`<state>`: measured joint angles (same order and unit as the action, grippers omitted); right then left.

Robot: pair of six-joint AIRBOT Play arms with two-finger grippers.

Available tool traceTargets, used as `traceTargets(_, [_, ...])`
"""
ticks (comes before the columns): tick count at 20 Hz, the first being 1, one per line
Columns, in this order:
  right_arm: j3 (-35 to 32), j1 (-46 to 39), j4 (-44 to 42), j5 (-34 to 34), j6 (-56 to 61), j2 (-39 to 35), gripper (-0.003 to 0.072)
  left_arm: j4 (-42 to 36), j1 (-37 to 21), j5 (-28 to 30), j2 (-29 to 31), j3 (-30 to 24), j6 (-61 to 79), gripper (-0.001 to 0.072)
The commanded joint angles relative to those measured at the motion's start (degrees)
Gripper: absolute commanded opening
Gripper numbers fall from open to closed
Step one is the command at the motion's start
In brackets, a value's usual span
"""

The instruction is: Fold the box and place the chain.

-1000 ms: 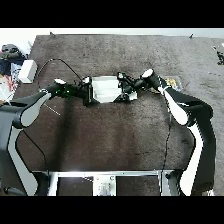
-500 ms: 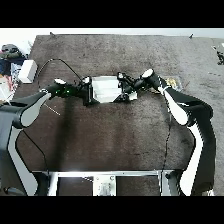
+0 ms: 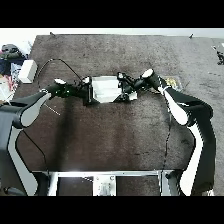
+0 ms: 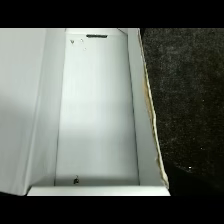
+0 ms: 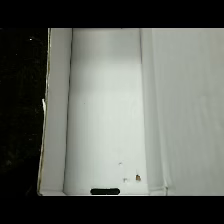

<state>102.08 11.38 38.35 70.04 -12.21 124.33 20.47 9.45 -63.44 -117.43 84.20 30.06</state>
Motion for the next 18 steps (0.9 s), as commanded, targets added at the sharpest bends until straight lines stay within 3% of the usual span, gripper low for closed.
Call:
traceTargets(1, [-0.02,0.00,-0.61,0.26,0.04,-0.04,0.0448,0.02,0.02,-0.04,-0.02,0.07,0.00,0.0346])
traceTargets(2, [0.00,-0.02,-0.87,1.07,0.00,-0.07,0.0449,0.02,0.02,-0.04,-0.04,0.07,0.00,0.0346])
traceTargets(3, [0.00,-0.04,-1.03,0.59,0.02,-0.28,0.0505,0.02,0.02,-0.04,-0.02,0.07,0.00,0.0346])
traceTargets(4, [0.00,-0.04,-1.29,0.59,0.35,-0.44,0.0701,0.02,0.02,-0.07,-0.02,0.07,0.00,0.0346])
traceTargets(12, [0.02,-0.94,7.19,2.71,6.49,-3.76,0.0714,0.04,0.02,-0.04,-0.02,0.07,0.00,0.0346])
traceTargets(18, [0.02,-4.20,7.56,6.10,6.49,-7.19,0.0714,0.02,0.02,-0.07,-0.04,0.07,0.00,0.0346])
